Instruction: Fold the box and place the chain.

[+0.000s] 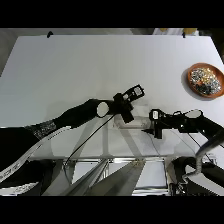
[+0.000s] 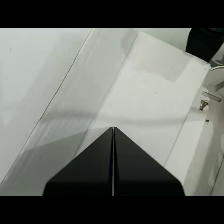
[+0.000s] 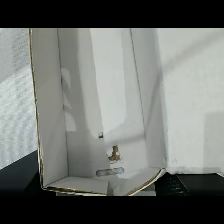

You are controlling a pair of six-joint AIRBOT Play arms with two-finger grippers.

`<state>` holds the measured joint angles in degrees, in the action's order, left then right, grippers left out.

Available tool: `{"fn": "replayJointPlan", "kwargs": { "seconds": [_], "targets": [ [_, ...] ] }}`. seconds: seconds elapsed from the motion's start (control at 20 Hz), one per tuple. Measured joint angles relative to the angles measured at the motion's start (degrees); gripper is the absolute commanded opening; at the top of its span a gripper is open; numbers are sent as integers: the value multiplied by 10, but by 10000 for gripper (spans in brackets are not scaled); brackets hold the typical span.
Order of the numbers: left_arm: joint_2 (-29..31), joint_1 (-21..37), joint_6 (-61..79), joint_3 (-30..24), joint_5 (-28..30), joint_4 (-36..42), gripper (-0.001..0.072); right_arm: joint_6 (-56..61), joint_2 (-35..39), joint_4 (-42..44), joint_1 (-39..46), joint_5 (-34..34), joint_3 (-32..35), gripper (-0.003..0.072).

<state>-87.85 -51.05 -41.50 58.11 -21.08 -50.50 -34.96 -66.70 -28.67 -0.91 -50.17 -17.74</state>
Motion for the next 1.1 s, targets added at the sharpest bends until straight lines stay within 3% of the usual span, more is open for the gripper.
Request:
{"fn": "replayJointPlan", "kwargs": {
  "seconds": [0.15,0.5,0.9,1.0,1.1],
  "targets": [
    [24,7,-4,0,-43,-12,4,0,0,0,0,0,0,516],
    [91,33,-53,-7,-292,-115,5,0,0,0,0,0,0,516],
    [98,68,-53,-65,-308,-133,22,0,0,0,0,0,0,516],
    [98,76,-24,-78,-306,-134,118,0,0,0,0,0,0,516],
    [98,81,26,-90,-298,-133,283,0,0,0,0,0,0,516]
  ]
}}
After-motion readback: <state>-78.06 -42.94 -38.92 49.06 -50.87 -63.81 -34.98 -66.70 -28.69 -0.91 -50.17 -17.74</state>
